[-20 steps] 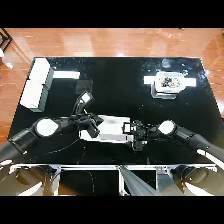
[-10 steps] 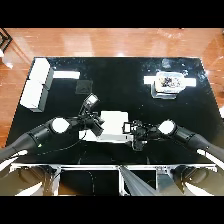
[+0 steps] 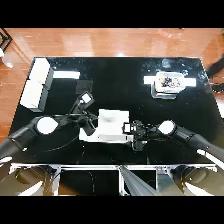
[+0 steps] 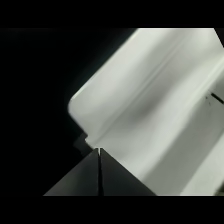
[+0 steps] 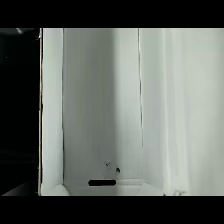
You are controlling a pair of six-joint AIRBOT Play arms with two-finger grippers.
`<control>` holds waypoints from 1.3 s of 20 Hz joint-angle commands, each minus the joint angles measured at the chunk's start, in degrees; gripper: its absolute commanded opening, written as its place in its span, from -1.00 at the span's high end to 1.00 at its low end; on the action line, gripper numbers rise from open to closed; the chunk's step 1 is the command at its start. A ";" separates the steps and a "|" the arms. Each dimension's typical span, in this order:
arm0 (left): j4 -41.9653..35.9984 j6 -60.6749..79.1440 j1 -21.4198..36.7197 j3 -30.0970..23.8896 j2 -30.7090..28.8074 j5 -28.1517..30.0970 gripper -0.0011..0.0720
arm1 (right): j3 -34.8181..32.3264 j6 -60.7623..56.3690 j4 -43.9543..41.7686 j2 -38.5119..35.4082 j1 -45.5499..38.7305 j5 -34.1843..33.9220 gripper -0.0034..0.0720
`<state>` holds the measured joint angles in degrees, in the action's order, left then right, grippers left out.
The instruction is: Fold the box and place the chain.
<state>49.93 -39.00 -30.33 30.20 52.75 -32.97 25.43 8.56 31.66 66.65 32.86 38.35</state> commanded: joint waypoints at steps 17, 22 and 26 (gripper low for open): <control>7.41 28.52 3.26 -1.49 3.23 -13.31 -0.77 | -0.02 -0.02 -0.04 0.04 0.04 0.00 -0.52; 6.58 28.52 3.32 -1.46 5.25 -13.57 -0.77 | -0.02 -0.02 0.07 0.04 0.04 0.04 -0.16; 6.29 28.55 3.32 -1.46 5.25 -13.60 -0.76 | -0.02 -0.02 0.07 0.04 0.02 0.04 -0.07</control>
